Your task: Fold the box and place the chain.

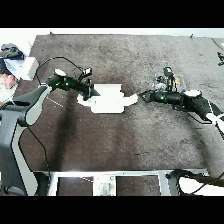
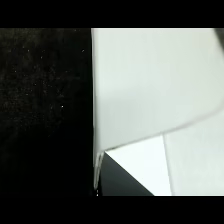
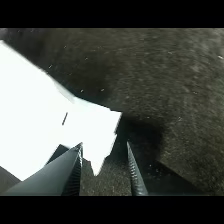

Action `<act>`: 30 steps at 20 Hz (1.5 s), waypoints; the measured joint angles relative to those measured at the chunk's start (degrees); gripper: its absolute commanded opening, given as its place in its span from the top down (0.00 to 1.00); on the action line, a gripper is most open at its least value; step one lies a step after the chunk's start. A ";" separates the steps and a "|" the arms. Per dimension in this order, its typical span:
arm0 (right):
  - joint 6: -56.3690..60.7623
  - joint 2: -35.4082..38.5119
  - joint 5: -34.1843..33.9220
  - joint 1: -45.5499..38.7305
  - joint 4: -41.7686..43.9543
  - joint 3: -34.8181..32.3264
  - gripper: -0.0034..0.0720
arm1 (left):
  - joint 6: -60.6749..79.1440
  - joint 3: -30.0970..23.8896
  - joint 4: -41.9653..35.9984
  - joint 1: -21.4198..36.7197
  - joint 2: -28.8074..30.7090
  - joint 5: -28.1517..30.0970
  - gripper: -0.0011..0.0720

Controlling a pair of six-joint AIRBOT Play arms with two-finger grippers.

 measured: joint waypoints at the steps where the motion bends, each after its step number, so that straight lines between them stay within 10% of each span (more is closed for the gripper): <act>1: -2.29 0.00 0.52 0.26 0.02 0.00 0.45 | 0.37 -0.26 -0.04 0.00 0.00 0.35 0.97; 3: -7.74 0.00 1.92 1.14 0.11 0.00 0.09 | 0.81 -0.63 -0.07 0.00 0.02 1.07 0.97; 14: -36.98 -1.27 1.81 15.17 -4.90 0.02 0.08 | 1.01 -0.98 0.11 0.00 0.04 2.08 0.97; 30: -41.48 -4.94 -13.31 23.12 -14.08 0.28 0.09 | 0.90 -0.98 0.00 0.00 0.04 2.16 0.97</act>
